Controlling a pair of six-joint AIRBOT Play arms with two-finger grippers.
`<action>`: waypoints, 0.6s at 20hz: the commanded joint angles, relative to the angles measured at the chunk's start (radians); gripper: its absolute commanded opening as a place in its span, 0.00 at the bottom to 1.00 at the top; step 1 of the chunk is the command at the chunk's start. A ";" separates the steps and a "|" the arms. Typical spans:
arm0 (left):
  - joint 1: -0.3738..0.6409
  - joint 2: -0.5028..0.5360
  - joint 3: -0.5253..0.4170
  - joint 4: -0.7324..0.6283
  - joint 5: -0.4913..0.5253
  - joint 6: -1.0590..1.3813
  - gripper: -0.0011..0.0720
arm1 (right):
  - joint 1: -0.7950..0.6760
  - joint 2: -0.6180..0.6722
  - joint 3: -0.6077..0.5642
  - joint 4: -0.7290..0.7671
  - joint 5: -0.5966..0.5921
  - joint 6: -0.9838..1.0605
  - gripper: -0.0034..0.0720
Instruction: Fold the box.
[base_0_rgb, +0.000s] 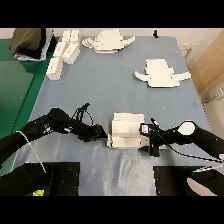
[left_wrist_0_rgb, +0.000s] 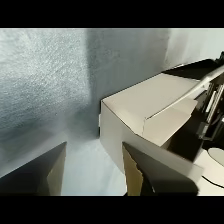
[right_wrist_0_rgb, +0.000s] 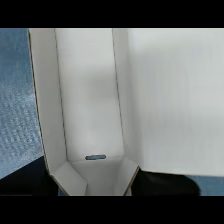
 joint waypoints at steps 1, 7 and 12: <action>0.008 0.000 0.006 -0.002 -0.021 -0.005 0.76 | 0.000 0.000 0.001 0.001 0.000 0.000 0.63; 0.001 0.000 0.008 -0.145 -0.058 0.069 0.76 | 0.000 0.000 0.001 0.001 0.000 0.000 0.63; -0.011 0.000 0.008 -0.132 -0.072 0.066 0.76 | 0.000 0.000 0.000 0.001 0.000 0.000 0.63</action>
